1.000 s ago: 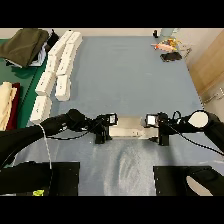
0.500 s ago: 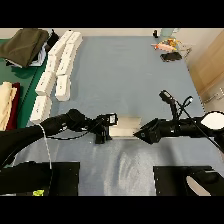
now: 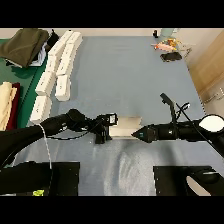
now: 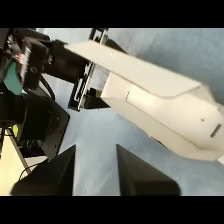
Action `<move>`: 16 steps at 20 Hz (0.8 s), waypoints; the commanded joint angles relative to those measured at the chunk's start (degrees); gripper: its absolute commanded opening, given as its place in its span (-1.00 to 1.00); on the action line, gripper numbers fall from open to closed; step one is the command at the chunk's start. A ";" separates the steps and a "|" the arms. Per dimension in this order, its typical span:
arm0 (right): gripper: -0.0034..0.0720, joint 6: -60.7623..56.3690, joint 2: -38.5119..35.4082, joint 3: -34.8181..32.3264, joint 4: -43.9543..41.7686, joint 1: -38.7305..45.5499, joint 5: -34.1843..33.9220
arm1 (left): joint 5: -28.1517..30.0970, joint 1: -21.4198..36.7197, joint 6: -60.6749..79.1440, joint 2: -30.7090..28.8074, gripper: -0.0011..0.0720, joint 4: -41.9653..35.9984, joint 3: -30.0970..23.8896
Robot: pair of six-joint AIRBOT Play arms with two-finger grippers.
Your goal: Fold the box.
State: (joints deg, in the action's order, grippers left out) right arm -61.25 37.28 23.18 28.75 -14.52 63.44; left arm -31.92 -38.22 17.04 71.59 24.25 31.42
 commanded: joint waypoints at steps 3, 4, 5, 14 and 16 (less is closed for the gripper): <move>-0.16 -0.87 2.49 -3.30 -1.25 -2.62 -4.90 | 0.00 -0.02 0.02 -0.04 0.23 0.02 0.07; -0.18 -0.79 3.89 -3.26 -2.49 -3.17 -5.33 | -0.02 -0.02 0.02 -0.04 0.23 0.00 0.07; -0.30 -0.13 5.53 -2.86 -3.37 -3.76 -6.62 | 0.00 -0.02 0.02 -0.04 0.23 0.00 0.07; -0.51 5.46 21.88 11.85 -2.58 -3.80 -14.19 | 0.00 -0.02 0.02 -0.04 0.23 0.02 0.07; -0.51 6.99 25.49 13.79 -2.56 -3.80 -14.99 | 0.00 -0.02 0.02 -0.04 0.23 0.02 0.07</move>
